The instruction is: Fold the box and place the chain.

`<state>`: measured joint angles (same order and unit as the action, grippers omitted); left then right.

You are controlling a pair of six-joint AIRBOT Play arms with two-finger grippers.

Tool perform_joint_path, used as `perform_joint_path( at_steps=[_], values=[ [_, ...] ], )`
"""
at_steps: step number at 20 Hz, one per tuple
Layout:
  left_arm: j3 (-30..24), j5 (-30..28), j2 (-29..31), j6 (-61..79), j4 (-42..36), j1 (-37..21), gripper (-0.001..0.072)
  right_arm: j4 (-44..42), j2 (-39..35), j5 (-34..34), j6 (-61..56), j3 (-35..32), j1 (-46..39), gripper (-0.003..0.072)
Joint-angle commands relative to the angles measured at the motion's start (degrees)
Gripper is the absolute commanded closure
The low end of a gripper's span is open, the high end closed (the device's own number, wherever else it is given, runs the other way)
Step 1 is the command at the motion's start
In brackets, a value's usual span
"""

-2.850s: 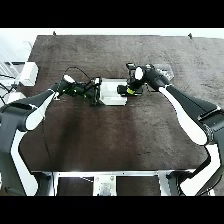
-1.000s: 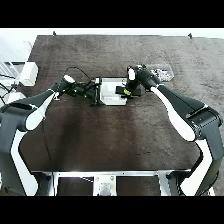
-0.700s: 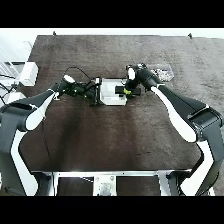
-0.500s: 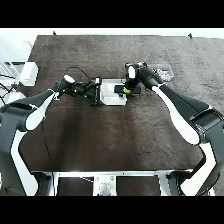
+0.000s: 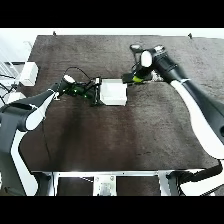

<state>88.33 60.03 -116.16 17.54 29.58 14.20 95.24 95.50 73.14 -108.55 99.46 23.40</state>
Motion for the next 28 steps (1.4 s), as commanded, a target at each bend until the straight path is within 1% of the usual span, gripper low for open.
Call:
perform_joint_path(
  at_steps=[1, 2, 4, 6, 7, 9, 12, 18, 23, 24, 27, 28],
  values=[
    [0.0, 0.0, 0.0, 0.0, 0.0, 0.0, 0.0411, 7.7, -3.6, 0.1, 4.8, 0.0, -4.9, 0.0255],
    [0.0, 0.0, 0.0, 0.0, 0.0, 0.0, 0.0411, 7.7, -3.5, -1.1, 6.3, -0.1, -7.5, 0.0255],
    [0.0, 0.0, 0.0, 0.0, 0.0, 0.0, 0.0411, 7.0, -2.9, -7.2, 8.6, -1.0, -13.2, 0.0256],
    [0.0, 0.0, 0.0, 0.0, 0.0, 0.0, 0.0411, 1.8, -1.5, -14.0, 12.3, -1.1, -18.5, 0.0257],
    [0.0, 0.0, 0.0, 0.0, 0.0, 0.0, 0.0411, -2.4, -0.4, -17.2, 15.4, -1.1, -21.1, 0.0258],
    [0.0, 0.0, 0.0, 0.0, 0.0, 0.0, 0.0411, -9.1, 2.0, -20.9, 19.3, -1.1, -24.3, 0.026],
    [0.0, 0.0, 0.0, 0.0, 0.0, 0.0, 0.0411, -14.0, 6.5, -23.9, 23.5, -0.7, -25.8, 0.0266],
    [0.0, 0.0, 0.0, 0.0, 0.0, 0.0, 0.0411, -22.1, 15.3, -23.6, 26.8, 3.4, -25.6, 0.0267],
    [0.0, 0.0, 0.0, 0.0, 0.0, 0.0, 0.0411, -22.6, 16.8, -23.6, 26.8, 3.4, -24.9, 0.0281],
    [0.0, 0.0, 0.0, 0.0, 0.0, 0.0, 0.0411, -22.6, 17.2, -23.6, 26.7, 3.4, -24.6, 0.0325],
    [0.0, 0.0, 0.0, 0.0, 0.0, 0.0, 0.0411, -22.6, 19.0, -22.7, 26.7, 3.4, -24.6, 0.0328],
    [0.0, 0.0, 0.0, 0.0, 0.0, 0.0, 0.0411, -22.6, 19.5, -22.3, 26.7, 3.4, -24.7, 0.0347]
  ],
)
